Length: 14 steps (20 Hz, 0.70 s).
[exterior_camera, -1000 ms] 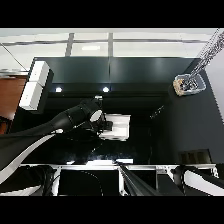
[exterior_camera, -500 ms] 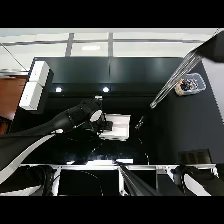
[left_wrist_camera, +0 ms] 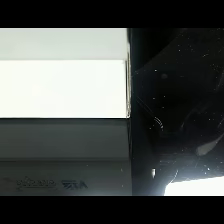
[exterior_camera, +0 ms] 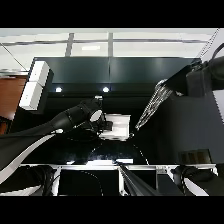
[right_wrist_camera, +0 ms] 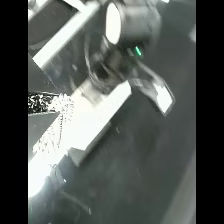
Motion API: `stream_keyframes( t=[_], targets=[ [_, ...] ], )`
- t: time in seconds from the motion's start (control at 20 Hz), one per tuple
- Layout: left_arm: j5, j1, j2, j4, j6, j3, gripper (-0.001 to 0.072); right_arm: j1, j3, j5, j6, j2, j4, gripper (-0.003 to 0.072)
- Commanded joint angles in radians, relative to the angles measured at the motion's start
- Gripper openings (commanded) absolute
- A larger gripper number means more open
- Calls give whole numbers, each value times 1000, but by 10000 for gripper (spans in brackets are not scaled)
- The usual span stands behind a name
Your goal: Fold the box and place the chain.
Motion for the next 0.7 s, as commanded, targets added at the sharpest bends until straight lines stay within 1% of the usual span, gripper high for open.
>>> stream_keyframes(
  t=[0.0, 0.15, 0.4, 0.65],
  targets=[
    [0, 1, 0, 0, 0, 0, 26, 41, -2, 28, 3, 2, 100, 3],
    [0, 1, 0, 0, 0, 0, 26, 66, -2, 1, 3, -1, 150, 2],
    [0, 1, 0, 0, 0, 0, 26, 121, -2, -86, -2, -23, 154, 2],
    [0, 1, 0, 0, 0, 0, 26, 158, -16, -130, -20, -83, 151, 3]
  ],
)
